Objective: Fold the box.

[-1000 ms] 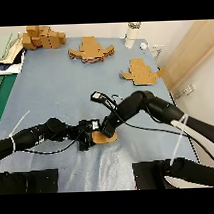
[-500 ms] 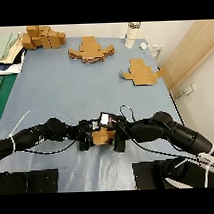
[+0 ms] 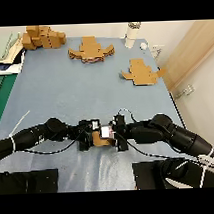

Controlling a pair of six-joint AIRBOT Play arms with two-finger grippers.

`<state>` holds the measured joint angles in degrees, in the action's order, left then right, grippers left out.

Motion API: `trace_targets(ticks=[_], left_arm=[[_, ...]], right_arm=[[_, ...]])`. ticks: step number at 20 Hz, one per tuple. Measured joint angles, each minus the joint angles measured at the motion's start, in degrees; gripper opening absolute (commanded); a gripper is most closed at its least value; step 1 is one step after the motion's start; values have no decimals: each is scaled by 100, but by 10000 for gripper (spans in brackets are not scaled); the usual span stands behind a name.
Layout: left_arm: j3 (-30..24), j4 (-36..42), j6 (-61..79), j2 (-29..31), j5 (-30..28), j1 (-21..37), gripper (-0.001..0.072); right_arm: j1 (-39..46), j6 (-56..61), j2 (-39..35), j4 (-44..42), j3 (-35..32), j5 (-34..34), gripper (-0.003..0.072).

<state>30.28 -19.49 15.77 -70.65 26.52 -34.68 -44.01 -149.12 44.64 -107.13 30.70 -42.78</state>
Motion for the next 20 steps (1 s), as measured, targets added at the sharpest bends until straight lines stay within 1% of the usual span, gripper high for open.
trace_targets(ticks=[3,5,6,10,20], left_arm=[[0,0,0,2,2,0,423],[0,0,0,2,0,0,422],[0,0,-2,2,0,0,422],[0,0,0,2,0,0,422],[0,0,0,2,0,0,423]], right_arm=[[-2,-444,15,-177,-157,173,512],[-17,-750,15,-352,-330,455,512],[-33,-894,11,-426,-404,658,531],[-173,-1198,-2,-514,-557,1156,531],[-249,-1338,-131,-514,-767,1526,530]])
